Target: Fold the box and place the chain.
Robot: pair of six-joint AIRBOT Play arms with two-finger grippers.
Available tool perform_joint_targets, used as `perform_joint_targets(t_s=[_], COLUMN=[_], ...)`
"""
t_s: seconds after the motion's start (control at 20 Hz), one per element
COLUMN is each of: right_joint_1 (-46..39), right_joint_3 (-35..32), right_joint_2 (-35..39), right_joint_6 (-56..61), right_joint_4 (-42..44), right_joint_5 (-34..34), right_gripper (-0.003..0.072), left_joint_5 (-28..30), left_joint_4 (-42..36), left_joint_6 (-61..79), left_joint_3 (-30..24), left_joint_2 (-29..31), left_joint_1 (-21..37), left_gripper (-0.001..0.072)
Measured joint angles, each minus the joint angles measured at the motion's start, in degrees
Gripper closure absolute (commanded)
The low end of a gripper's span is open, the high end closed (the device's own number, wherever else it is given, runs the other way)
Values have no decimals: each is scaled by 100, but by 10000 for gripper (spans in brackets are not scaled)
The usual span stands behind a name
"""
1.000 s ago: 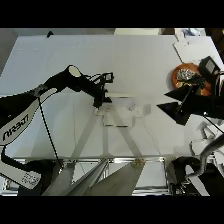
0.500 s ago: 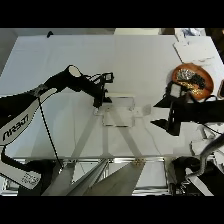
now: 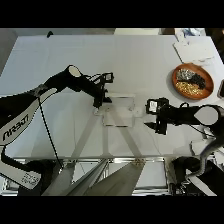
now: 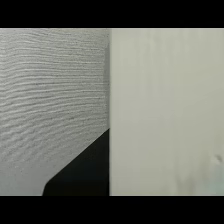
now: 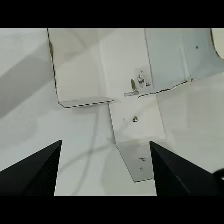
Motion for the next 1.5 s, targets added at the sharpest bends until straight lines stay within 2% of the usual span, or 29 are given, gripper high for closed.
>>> perform_joint_targets(t_s=[0.25,0.55,0.75,1.1,1.5], right_joint_1=[24,26,24,-197,-466], right_joint_3=[-52,-76,-94,-120,-146], right_joint_2=[-337,-1475,-2052,-2286,-2146], right_joint_6=[-247,-1604,-2280,-2669,-2634], right_joint_4=[210,1368,1788,2133,2243], right_joint_5=[-573,-966,-1080,-1073,-763], right_gripper=[63,63,63,63,63], left_joint_5=[0,0,0,0,0], left_joint_4=[2,0,2,2,2], left_joint_6=[0,0,0,0,0], left_joint_3=[0,0,0,0,0], left_joint_2=[0,0,0,0,0], left_joint_1=[0,0,0,0,0], left_gripper=[696,696,696,696,696])
